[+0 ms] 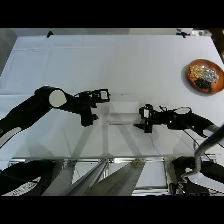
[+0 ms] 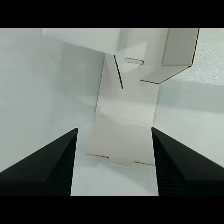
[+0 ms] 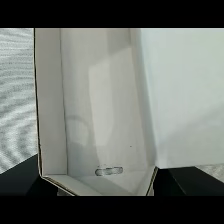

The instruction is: Fold the box and place the chain.

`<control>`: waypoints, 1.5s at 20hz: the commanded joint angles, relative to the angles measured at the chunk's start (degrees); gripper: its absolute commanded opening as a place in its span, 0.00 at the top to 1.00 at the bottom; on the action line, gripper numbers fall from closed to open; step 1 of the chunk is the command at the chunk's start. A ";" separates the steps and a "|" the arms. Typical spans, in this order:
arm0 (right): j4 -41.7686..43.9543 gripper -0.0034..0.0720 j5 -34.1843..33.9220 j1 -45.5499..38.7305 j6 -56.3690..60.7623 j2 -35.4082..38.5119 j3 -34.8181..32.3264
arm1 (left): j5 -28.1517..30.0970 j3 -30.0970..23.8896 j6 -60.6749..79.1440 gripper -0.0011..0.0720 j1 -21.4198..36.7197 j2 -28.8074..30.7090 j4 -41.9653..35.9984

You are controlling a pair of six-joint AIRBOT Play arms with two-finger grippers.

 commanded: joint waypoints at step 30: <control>0.02 0.64 0.02 0.02 0.02 0.02 0.02 | 4.35 -2.49 30.97 0.71 0.42 -12.55 -29.31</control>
